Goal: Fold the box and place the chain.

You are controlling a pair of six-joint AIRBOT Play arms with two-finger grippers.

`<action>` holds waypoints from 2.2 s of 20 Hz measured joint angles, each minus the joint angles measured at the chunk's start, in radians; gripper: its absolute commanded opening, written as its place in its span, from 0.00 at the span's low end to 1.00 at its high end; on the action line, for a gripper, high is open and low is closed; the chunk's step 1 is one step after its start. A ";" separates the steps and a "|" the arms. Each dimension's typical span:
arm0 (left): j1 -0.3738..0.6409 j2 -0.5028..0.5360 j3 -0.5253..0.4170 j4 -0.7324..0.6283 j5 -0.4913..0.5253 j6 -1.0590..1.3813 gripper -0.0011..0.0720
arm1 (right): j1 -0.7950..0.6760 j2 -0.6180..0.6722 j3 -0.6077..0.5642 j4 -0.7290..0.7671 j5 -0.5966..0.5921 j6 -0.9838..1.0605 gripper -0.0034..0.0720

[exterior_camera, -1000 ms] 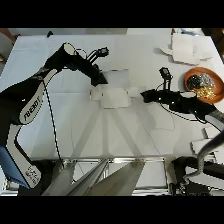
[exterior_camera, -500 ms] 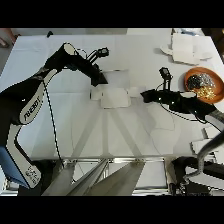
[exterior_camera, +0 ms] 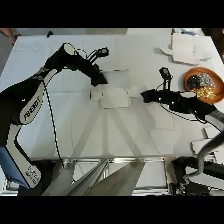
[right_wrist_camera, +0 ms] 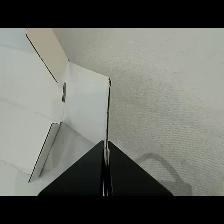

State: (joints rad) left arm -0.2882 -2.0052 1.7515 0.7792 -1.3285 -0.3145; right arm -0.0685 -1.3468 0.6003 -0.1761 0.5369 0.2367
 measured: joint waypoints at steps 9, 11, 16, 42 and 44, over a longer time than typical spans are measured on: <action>0.000 -0.001 0.000 0.002 0.003 -0.001 0.03 | 0.000 0.000 0.000 0.000 0.004 0.000 0.64; 0.000 -0.001 0.000 0.000 0.002 -0.001 0.03 | 0.000 0.006 0.000 -0.001 0.005 0.000 0.64; 0.000 -0.001 0.000 0.000 0.001 0.000 0.03 | 0.000 0.084 0.000 -0.053 0.007 0.001 0.65; 0.002 0.130 0.000 0.105 -0.114 -0.061 0.02 | 0.000 0.520 -0.001 -0.846 -0.471 0.497 0.06; 0.009 0.154 0.000 0.098 -0.134 -0.069 0.02 | 0.000 0.520 -0.001 -0.846 -0.476 0.497 0.06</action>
State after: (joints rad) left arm -0.2790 -1.8507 1.7512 0.8776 -1.4620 -0.3840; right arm -0.0685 -0.8268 0.5995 -1.0222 0.0608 0.7338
